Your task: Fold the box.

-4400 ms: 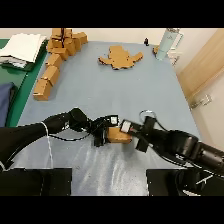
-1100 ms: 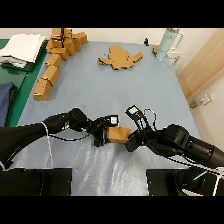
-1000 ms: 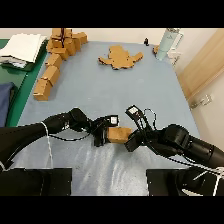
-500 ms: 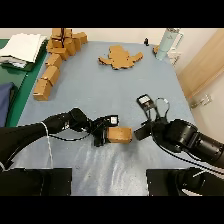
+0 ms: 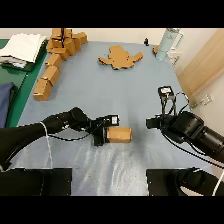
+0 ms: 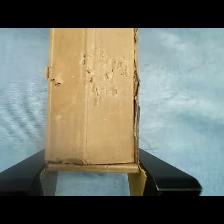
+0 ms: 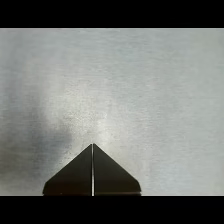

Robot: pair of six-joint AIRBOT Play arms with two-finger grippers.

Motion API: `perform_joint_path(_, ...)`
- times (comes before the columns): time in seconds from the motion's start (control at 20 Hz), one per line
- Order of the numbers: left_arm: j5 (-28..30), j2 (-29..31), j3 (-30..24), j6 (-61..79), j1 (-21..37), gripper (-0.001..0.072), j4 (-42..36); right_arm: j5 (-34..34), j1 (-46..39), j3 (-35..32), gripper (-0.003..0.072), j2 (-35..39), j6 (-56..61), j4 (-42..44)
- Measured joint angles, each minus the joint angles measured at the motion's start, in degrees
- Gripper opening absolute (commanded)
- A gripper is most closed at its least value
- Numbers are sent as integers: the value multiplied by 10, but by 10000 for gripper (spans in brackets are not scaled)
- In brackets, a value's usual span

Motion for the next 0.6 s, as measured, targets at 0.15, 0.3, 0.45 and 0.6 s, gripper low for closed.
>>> perform_joint_path(0.15, 33, 35, 5, -94, 20, 404, 57, 4, -6, 0, 6, -6, 17, 0)
perform_joint_path(0.3, 44, 75, 7, -188, 76, 403, 105, 7, -8, 0, 6, -18, 24, 0)
perform_joint_path(0.45, 12, 106, 7, -279, 170, 404, 148, 18, -9, 0, 6, -33, 27, -1)
perform_joint_path(0.6, -41, 127, 4, -358, 284, 404, 191, 31, -9, 0, 5, -45, 27, -5)
